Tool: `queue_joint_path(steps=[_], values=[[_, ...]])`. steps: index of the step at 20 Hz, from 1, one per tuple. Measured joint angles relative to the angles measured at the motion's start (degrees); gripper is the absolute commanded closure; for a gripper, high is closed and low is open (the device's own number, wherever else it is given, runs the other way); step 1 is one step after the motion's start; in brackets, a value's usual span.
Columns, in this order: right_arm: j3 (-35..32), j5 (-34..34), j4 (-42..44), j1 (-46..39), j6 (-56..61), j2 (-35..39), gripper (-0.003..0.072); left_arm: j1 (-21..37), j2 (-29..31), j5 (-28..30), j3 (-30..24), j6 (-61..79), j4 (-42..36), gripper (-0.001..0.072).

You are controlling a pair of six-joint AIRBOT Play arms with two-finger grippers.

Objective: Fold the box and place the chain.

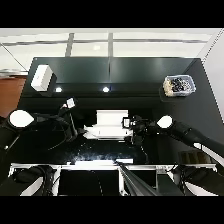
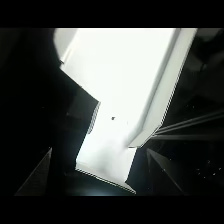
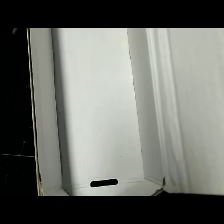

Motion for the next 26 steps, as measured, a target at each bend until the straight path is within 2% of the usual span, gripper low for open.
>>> queue_joint_path(steps=[3, 4, 5, 6, 10, 19, 26], values=[[0.0, 0.0, 0.0, 0.0, 0.0, 0.0, 0.0132, -2.08, -1.62, 0.2, 0.0, 1.86, -3.26, 0.0028], [0.0, 0.0, 0.0, 0.0, 0.0, 0.0, 0.0132, -2.58, -2.23, 0.63, 0.0, 1.84, -5.01, 0.0048], [0.0, 0.0, 0.0, 0.0, 0.0, 0.0, 0.0132, -3.02, -2.91, 0.83, -0.02, 1.79, -7.21, 0.0099], [0.0, 0.0, 0.0, 0.0, 0.0, 0.0, 0.0132, -3.32, -3.69, 1.09, -0.13, 1.73, -9.07, 0.011], [0.0, 0.0, 0.0, 0.0, 0.02, 0.0, 0.0132, -4.26, -7.43, 1.6, -1.11, 2.36, -12.63, 0.0343], [0.0, 0.0, 0.0, 0.0, 0.02, 0.0, 0.0132, -4.68, -13.79, 3.96, -2.05, 3.72, -12.87, 0.0381], [0.0, 0.0, 0.0, 0.0, 0.0, 0.0, 0.0132, -4.68, -14.67, 4.72, -2.1, 3.72, -6.51, 0.0363]])
